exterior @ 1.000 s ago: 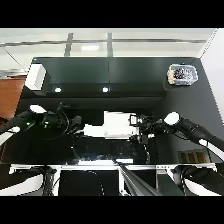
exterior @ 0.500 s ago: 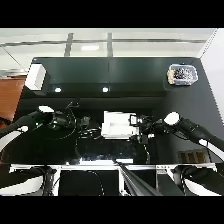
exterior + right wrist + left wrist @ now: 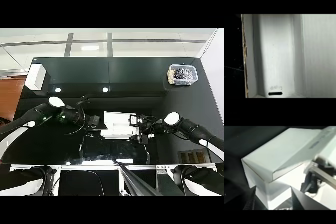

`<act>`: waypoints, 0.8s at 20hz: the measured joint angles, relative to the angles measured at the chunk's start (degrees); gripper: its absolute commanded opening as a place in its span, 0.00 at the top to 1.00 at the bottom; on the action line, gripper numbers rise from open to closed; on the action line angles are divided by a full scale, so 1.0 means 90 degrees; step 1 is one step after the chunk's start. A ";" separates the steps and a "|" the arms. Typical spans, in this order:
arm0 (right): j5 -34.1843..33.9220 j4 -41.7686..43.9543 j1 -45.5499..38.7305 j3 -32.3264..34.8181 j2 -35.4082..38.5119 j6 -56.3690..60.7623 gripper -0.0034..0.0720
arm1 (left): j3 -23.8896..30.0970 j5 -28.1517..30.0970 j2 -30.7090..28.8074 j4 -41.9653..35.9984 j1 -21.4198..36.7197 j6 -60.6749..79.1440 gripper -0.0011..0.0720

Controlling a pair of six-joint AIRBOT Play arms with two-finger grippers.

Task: Fold the box and place the chain.

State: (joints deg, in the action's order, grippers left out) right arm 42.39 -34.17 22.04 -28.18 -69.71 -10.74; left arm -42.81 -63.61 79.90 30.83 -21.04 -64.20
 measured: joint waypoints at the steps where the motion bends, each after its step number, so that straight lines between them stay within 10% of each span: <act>1: 0.0000 0.0000 0.0000 0.0000 0.0000 0.0000 0.71 | -0.0148 0.0010 0.0002 0.0296 -0.0138 -0.0325 0.31; 16: -0.0007 0.0000 0.0000 0.0000 0.0000 0.0007 0.71 | -0.0923 0.0563 0.0007 0.1532 -0.0950 -0.2314 0.38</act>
State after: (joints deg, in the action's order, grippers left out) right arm 42.33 -34.17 22.04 -28.18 -69.71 -10.68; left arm -51.11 -58.54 79.96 44.62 -29.58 -85.03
